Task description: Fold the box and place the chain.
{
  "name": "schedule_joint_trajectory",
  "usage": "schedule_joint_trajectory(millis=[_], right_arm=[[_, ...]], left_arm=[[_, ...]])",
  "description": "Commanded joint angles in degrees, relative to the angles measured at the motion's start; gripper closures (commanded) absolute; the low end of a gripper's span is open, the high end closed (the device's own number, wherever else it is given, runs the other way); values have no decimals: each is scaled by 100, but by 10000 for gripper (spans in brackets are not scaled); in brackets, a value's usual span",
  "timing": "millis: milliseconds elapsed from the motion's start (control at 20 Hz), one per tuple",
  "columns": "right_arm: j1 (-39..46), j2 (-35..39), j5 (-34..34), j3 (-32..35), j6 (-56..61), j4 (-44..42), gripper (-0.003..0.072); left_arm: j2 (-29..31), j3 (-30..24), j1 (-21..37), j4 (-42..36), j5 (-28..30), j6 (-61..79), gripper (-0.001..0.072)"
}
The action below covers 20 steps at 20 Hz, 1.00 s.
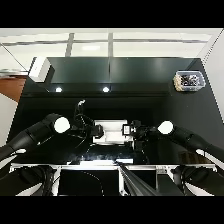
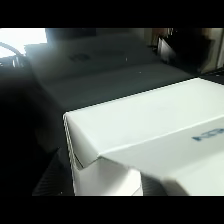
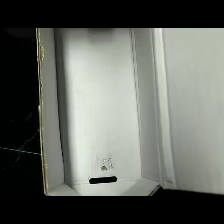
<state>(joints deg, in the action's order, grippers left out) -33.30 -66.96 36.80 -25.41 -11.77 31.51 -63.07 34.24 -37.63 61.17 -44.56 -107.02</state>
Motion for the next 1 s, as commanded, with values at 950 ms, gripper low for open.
schedule_joint_trajectory(millis=[950], right_arm=[[-4,0,2,-2,7,0,222]], left_arm=[[-1335,1681,-1248,1967,-1574,-2590,409]])
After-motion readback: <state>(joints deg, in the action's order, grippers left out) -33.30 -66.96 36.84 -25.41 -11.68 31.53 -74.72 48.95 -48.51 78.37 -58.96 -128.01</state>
